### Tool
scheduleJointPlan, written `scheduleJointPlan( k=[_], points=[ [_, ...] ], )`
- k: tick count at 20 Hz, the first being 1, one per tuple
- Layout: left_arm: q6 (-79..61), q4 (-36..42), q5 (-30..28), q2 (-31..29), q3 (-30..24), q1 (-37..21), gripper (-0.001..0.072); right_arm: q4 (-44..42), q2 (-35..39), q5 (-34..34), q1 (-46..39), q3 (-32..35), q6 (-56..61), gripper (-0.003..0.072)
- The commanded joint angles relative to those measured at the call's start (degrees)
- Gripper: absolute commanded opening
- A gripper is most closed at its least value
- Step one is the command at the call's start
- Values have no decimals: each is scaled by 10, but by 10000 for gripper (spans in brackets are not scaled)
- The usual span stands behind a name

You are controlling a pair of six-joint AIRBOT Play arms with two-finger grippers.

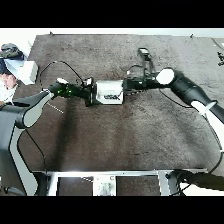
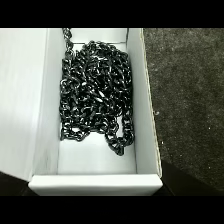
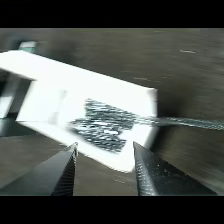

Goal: Fold the box and place the chain.

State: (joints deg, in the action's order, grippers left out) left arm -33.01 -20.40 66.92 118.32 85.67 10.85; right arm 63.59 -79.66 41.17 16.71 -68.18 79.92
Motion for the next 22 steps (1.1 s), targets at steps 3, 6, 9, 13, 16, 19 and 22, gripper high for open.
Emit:
scheduleJointPlan(
  k=[3, 6, 9, 13, 16, 19, 22],
  points=[
    [0, 0, 0, 0, 0, 0, 272, 31, 10, -41, -137, 100, 63, 398],
    [0, 0, 0, 0, 0, 0, 273, 24, -37, -118, -167, 115, 70, 399],
    [0, 0, 0, 0, 0, 0, 273, -13, -91, -176, -170, 94, 69, 398],
    [0, 0, 0, 0, 0, 0, 273, -37, -130, -230, -169, 73, 69, 397],
    [0, 0, -1, 0, 0, 0, 273, -38, -149, -233, -163, 57, 69, 263],
    [0, 0, 0, 0, 0, 0, 273, -41, -160, -248, -155, 47, 69, 264],
    [0, 0, 0, 0, 0, 0, 273, -59, -173, -257, -153, 45, 69, 264]
  ],
)
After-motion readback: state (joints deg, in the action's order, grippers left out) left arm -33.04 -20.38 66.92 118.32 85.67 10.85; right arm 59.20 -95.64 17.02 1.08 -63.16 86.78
